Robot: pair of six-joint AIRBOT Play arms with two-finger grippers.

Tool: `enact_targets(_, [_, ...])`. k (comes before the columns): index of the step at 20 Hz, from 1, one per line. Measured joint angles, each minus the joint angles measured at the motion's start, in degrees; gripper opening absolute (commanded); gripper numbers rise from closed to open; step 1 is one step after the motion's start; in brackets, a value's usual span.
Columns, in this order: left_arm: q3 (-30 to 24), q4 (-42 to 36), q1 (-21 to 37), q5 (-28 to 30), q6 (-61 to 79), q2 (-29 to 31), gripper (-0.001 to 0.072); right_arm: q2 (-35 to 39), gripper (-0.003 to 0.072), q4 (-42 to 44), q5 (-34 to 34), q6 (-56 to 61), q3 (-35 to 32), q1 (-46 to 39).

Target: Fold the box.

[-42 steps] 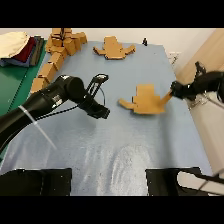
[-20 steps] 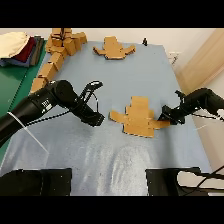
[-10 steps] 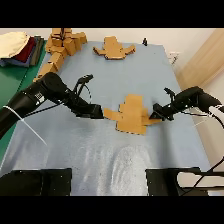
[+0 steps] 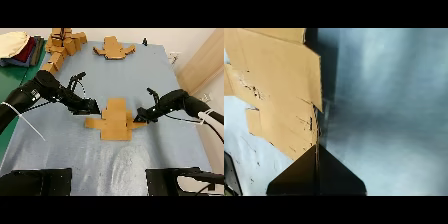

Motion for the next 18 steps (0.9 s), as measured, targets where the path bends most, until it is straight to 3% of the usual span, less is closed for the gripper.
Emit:
enact_targets(8, [0.04, 1.57, 3.39, 4.00, 5.27, -2.86, 0.0640, 11.10, 0.0005, 0.07, 11.78, -2.73, -11.67, 9.03])
enact_targets(14, [3.58, -2.58, 4.09, 5.27, 12.00, -12.59, 0.0641, 14.67, 0.0005, -1.42, 16.70, -4.96, -13.05, 13.62])
enact_targets(18, [9.55, -8.35, 4.13, 1.60, 16.15, -20.28, 0.0640, 15.21, 0.0005, -2.21, 17.81, -5.31, -13.20, 14.56])
